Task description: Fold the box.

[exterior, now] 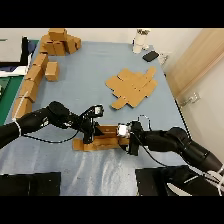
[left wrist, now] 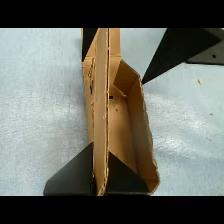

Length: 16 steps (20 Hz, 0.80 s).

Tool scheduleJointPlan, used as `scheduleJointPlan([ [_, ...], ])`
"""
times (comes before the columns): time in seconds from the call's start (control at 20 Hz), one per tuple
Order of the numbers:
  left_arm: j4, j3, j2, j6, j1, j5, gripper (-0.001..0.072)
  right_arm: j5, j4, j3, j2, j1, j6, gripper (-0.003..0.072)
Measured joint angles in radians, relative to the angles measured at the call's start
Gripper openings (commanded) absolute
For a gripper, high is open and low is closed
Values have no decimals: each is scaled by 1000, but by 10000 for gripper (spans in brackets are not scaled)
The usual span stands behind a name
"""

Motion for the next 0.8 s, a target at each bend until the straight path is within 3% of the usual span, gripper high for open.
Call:
scheduleJointPlan([
  [0.3, 0, 0, 0, 0, 0, 1, 10, -63, 238, 44, -140, -126, -336, 713],
  [0.55, 0, 0, 0, 0, 0, 0, 10, -119, 293, 93, -249, -145, -422, 711],
  [0.8, 0, 0, 0, 0, 0, 0, 10, -147, 288, 106, -279, -149, -436, 705],
])
